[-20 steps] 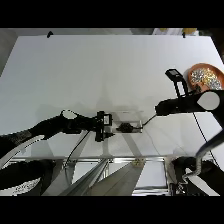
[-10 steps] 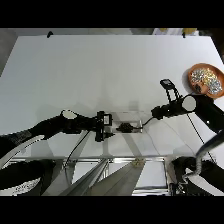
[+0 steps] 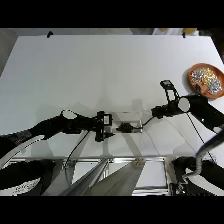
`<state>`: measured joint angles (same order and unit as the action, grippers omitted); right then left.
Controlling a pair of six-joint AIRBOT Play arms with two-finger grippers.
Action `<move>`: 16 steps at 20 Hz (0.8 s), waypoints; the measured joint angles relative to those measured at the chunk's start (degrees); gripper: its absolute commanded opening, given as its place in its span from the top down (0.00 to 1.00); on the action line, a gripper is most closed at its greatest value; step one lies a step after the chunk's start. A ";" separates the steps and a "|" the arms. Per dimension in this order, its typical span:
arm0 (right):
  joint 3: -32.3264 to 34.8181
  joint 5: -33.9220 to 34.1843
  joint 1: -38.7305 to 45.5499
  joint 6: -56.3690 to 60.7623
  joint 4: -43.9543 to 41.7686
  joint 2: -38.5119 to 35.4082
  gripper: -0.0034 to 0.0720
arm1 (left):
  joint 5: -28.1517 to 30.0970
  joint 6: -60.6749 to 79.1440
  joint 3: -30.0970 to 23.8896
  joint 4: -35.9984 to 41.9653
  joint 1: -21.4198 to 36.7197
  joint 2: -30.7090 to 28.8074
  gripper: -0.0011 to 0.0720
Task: Fold the box and place the chain.
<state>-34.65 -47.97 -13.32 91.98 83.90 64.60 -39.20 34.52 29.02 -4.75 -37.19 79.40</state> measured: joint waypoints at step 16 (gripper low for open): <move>0.07 -3.85 -2.19 0.07 1.57 -8.55 0.94 | 0.00 0.00 0.00 0.00 0.00 0.00 0.61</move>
<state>-34.59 -51.81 -15.51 92.05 85.47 56.05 -39.20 34.52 29.02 -4.75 -37.19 79.40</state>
